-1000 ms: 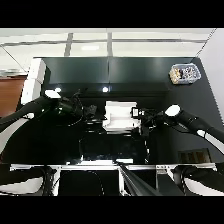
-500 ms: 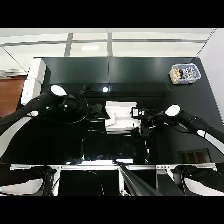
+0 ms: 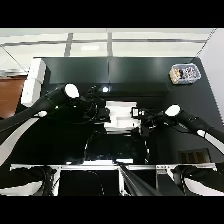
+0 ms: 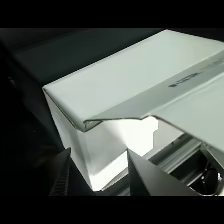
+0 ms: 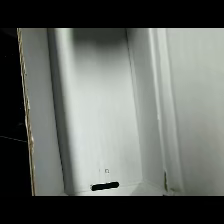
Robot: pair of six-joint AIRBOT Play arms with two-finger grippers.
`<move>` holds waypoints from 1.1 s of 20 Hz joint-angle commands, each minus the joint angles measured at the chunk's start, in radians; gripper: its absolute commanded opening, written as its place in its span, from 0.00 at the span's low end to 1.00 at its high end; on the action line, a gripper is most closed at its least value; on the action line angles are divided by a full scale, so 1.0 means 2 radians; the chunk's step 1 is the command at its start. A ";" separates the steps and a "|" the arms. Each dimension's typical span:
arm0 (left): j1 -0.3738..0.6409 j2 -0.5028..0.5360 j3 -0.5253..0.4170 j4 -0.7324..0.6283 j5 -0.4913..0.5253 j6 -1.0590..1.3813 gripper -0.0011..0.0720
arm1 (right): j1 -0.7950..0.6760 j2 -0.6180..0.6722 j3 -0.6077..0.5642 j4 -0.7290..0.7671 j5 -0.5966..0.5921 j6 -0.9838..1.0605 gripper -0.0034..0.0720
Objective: Fold the box and place the chain.
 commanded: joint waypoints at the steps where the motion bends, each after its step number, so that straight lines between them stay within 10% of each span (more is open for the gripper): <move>1: -0.015 0.000 0.018 0.068 0.001 -0.058 0.57 | 0.000 0.000 0.000 0.000 0.000 0.000 0.34; 22: -0.148 -0.054 0.090 0.285 -0.016 -0.355 0.57 | 0.000 0.000 0.000 0.000 -0.001 0.001 0.34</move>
